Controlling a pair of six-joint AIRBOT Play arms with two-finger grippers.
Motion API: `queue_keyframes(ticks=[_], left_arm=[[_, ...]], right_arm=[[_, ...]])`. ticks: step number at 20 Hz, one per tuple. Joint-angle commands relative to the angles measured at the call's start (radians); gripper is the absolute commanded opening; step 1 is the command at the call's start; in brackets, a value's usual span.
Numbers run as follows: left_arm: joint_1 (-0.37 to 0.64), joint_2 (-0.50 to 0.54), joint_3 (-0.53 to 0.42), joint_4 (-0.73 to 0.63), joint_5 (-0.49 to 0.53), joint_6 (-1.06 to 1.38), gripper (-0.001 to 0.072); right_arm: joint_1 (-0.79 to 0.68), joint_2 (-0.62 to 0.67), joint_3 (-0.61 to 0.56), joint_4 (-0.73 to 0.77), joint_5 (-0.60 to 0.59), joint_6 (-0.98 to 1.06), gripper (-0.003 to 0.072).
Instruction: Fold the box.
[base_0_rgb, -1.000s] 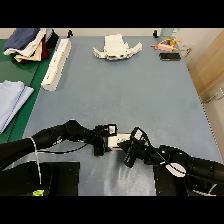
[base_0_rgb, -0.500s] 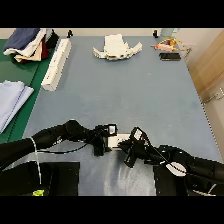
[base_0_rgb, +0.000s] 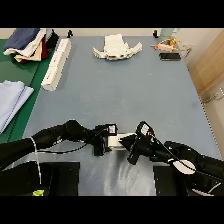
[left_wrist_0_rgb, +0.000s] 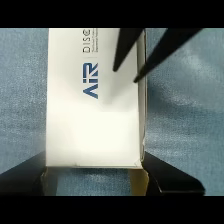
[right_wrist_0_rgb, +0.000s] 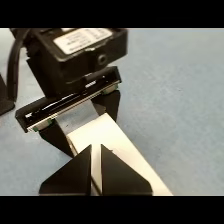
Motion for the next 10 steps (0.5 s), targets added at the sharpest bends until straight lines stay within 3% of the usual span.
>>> queue_keyframes(ticks=[1,4,6,8,10], left_arm=[[0.000,0.001,0.001,0.002,0.001,0.002,0.0473],[0.000,0.001,0.001,0.002,0.001,0.002,0.0473],[0.000,0.001,0.001,0.002,0.001,0.003,0.0473],[0.000,0.001,0.001,0.002,0.001,0.003,0.0473],[0.000,0.001,0.001,0.002,0.002,0.003,0.0472]], right_arm=[[-0.119,0.006,0.051,-0.142,0.152,0.017,0.0052],[-0.297,-0.035,0.190,-0.424,0.430,0.232,0.0008],[-0.411,-0.090,0.315,-0.636,0.680,0.467,0.0004],[-0.509,-0.165,0.431,-0.685,0.927,0.613,0.0004],[-0.558,-0.234,0.492,-0.686,1.056,0.698,0.0004]])
